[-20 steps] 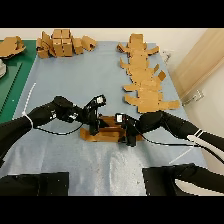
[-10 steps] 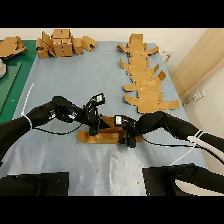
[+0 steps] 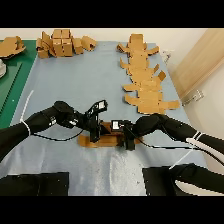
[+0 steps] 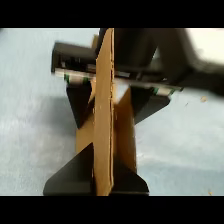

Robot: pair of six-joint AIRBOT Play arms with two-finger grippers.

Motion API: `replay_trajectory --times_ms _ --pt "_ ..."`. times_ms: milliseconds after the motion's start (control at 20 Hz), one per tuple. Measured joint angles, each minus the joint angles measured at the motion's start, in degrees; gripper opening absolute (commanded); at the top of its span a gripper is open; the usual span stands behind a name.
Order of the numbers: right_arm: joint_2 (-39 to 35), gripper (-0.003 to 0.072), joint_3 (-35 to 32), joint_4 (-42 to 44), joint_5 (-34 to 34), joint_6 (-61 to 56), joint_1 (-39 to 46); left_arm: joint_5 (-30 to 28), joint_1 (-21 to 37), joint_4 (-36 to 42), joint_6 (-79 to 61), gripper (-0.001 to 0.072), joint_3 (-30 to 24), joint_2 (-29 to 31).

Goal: Fold the box.

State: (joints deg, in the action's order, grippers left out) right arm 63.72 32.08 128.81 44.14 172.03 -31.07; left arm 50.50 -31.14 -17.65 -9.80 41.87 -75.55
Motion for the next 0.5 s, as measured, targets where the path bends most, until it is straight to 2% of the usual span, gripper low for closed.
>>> replay_trajectory --times_ms 500 --pt "-0.5 0.0564 -0.09 -5.42 -0.24 -3.87 0.0 -3.48 1.75 -0.52 -0.04 0.0012 -1.53 0.17"
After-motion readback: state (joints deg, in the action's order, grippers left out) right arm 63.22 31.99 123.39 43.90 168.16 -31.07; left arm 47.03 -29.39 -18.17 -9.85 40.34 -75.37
